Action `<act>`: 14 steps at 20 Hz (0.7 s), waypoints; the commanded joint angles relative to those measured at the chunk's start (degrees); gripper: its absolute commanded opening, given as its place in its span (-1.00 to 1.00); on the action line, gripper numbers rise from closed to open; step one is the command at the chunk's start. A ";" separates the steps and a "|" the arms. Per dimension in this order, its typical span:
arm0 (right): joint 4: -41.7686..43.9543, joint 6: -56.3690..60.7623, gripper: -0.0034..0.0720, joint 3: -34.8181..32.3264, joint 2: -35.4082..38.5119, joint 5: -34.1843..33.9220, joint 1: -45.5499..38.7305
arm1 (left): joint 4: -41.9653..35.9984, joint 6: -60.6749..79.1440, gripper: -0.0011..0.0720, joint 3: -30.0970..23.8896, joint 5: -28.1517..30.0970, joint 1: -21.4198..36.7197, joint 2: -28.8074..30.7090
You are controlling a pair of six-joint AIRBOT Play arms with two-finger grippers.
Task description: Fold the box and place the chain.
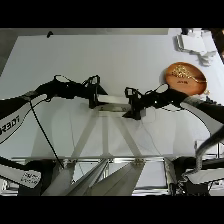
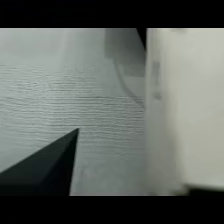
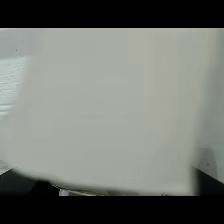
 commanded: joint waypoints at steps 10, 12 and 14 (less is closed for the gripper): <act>0.33 0.37 0.30 0.07 0.04 -1.07 -0.07 | 9.31 -4.20 0.55 0.00 -4.87 8.85 7.74; 0.33 0.37 0.30 0.07 0.04 -1.07 -0.07 | 11.67 -8.72 0.18 -0.02 -9.05 11.39 9.90; 0.33 0.37 0.30 0.07 0.07 -1.07 -0.07 | 16.09 -10.64 -0.96 -0.02 -13.66 12.13 11.34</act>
